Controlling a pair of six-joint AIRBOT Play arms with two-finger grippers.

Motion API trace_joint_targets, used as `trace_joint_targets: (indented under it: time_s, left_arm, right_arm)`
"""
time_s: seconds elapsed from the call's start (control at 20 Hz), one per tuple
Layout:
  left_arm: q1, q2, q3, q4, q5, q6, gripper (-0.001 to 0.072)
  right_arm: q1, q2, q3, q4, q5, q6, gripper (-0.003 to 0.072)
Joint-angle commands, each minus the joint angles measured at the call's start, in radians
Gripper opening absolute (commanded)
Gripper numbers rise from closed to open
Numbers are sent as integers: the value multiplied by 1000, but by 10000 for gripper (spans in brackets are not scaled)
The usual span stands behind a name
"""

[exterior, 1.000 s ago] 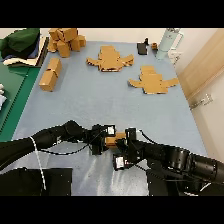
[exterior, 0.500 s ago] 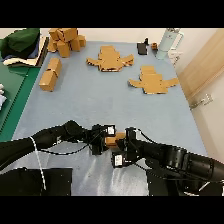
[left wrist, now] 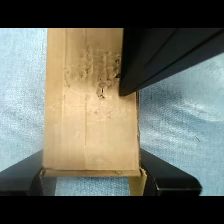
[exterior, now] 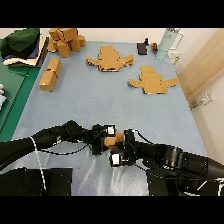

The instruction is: Fold the box.

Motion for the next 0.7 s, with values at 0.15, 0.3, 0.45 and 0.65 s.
trace_joint_targets:
  time_s: [0.15, 0.3, 0.45, 0.65]
  left_arm:
    - [1, 0, 0, 0, 0, 0, 486]
    - [1, 0, 0, 0, 0, 0, 485]
    - [1, 0, 0, 0, 0, 0, 485]
    - [1, 0, 0, 0, 0, 0, 486]
  right_arm:
    - [1, -14, -1, 19, -2, 0, 7]
    - [1, -11, 0, 12, -1, 0, 7]
    - [0, 28, 2, -3, -5, 0, 7]
    - [0, 156, 2, -66, -116, 89, 7]
